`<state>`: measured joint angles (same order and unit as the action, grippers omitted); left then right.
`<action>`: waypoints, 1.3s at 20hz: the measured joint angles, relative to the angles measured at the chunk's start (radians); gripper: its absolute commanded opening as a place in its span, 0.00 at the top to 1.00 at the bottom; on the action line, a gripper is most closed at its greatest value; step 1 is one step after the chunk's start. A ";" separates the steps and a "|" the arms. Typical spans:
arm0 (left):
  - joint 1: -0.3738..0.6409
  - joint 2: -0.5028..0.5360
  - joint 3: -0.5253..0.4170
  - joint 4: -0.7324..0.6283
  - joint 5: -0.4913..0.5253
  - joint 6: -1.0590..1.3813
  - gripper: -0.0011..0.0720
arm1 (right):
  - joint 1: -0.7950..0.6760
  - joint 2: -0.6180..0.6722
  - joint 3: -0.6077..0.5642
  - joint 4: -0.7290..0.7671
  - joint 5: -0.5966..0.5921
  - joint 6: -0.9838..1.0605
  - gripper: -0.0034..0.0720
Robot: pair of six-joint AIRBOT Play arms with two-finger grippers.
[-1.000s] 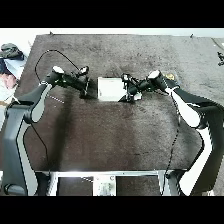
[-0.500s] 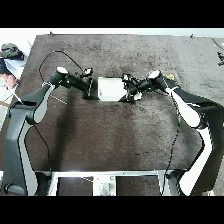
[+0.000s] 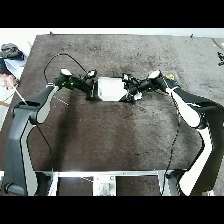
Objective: Fold the box and place the chain.
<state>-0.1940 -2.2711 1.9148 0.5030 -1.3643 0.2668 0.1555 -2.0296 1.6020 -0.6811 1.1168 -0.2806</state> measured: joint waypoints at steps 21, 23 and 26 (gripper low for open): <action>-0.022 -0.011 0.000 0.007 0.019 -0.014 0.36 | 0.000 0.000 0.000 0.000 0.000 0.000 0.34; -0.022 -0.011 0.000 0.014 0.018 -0.017 0.36 | 0.000 0.000 0.000 0.000 0.000 0.000 0.34; -0.022 -0.011 0.000 0.018 0.016 -0.021 0.36 | 0.000 0.000 0.000 0.000 0.001 0.000 0.34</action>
<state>-0.2157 -2.2818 1.9152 0.5213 -1.3487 0.2459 0.1555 -2.0300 1.6020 -0.6811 1.1175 -0.2810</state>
